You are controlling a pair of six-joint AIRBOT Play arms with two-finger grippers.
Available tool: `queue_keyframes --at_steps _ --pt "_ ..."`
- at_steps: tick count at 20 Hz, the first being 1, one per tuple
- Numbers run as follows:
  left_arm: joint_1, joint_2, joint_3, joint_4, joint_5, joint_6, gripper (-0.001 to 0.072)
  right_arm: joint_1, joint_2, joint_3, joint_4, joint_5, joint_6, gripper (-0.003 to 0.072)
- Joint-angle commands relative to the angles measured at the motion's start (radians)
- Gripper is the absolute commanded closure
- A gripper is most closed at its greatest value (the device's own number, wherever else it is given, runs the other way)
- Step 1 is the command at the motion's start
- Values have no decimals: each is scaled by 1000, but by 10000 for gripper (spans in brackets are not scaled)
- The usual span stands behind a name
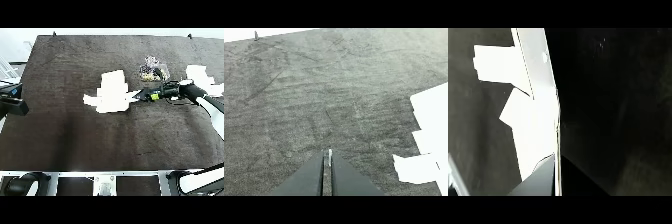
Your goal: Fold the box and place the chain.
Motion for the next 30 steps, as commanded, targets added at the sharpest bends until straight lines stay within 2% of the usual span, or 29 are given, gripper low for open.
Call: queue_keyframes --at_steps 1,9,10,11,12,16,20,22,25,28,30 --pt "0 1 1 0 33 0 630 32 2 -1 -4 -84 20 679" --pt "0 1 1 -4 26 0 627 46 2 -1 -79 -187 -26 679" --pt "0 1 1 -8 19 5 468 46 2 -1 -79 -188 -26 678" --pt "0 0 1 -8 24 13 -11 46 2 -1 -79 -188 -26 679" --pt "0 -2 1 -8 31 11 54 47 2 -2 -79 -188 -25 679" --pt "0 -99 1 -42 47 18 47 58 2 -4 -80 -188 -25 679" --pt "0 -332 3 -135 60 23 47 64 2 -4 -79 -217 -25 679" --pt "0 -456 29 -219 59 103 48 66 2 -6 -79 -228 -26 679" --pt "0 -643 134 -380 12 224 48 74 4 -19 -79 -232 -25 679" --pt "0 -823 287 -413 -64 248 49 89 6 -45 -72 -254 -30 679" --pt "0 -954 418 -416 -164 256 49 101 6 -54 -76 -282 -47 679"
